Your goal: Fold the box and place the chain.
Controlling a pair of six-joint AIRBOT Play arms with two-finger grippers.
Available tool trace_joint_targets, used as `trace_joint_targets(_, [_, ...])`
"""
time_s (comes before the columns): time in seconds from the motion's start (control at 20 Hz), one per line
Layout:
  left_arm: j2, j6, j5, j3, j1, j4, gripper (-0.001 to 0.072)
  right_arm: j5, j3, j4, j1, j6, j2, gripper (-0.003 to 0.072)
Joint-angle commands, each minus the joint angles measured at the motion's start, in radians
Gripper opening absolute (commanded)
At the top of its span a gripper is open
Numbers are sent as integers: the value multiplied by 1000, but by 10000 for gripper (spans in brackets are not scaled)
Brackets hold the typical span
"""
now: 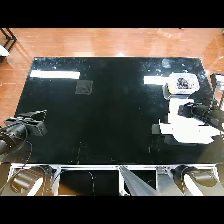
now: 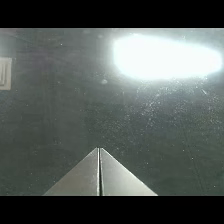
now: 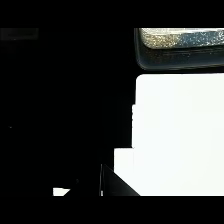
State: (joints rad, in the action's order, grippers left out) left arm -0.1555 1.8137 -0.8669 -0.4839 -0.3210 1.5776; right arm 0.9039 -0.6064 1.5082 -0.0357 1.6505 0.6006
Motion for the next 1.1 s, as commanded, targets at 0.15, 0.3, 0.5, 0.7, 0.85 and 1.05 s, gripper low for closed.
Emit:
trace_joint_targets(0.15, [1, -73, 1, 0, 0, 39, 22, -14, 0, -12, 0, 0, 0, 20])
trace_joint_targets(0.3, [1, -168, 39, 0, 0, 109, 22, -18, 0, -13, 0, 0, 0, 20])
trace_joint_targets(0.5, [0, -168, 85, 0, 0, 108, 23, -18, 0, -13, 0, 0, 0, 21])
trace_joint_targets(0.7, [-8, -157, 304, 2, 0, 41, 22, -26, 0, -13, 0, 4, 0, 233])
trace_joint_targets(0.85, [-34, -156, 401, 19, 0, -93, 29, 1, 0, -15, 0, 22, 1, 704])
trace_joint_targets(1.05, [-143, -156, 424, 27, 0, -216, 637, 46, -1, 95, 31, 119, 9, 703])
